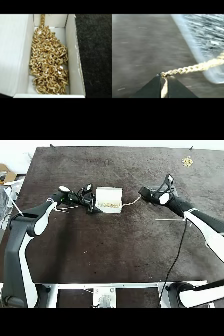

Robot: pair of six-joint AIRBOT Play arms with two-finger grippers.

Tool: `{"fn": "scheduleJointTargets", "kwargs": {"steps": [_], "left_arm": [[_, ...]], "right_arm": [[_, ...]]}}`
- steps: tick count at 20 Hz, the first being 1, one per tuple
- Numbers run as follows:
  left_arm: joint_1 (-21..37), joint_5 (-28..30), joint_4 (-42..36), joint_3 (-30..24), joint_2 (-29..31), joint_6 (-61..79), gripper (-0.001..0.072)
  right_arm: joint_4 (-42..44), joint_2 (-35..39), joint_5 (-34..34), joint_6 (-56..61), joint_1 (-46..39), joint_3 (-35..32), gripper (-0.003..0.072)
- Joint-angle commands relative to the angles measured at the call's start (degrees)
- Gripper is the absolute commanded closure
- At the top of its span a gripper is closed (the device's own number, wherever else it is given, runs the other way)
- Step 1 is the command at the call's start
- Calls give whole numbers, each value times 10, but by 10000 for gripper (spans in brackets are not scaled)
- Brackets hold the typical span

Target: Fold the box and place the chain.

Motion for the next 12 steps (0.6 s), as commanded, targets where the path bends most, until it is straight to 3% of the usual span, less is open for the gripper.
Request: {"fn": "scheduleJointTargets", "kwargs": {"steps": [1, 7, 12], "left_arm": [[1, 0, 0, 0, 0, 0, 235], [1, 0, 0, 0, 0, 0, 235], [1, 0, 0, 0, 0, 0, 235]], "right_arm": [[0, 89, 3, -61, 36, 1, 692], [-11, 202, -36, -82, 120, 1, 692], [-15, 179, -109, -82, 215, 1, 692]]}}
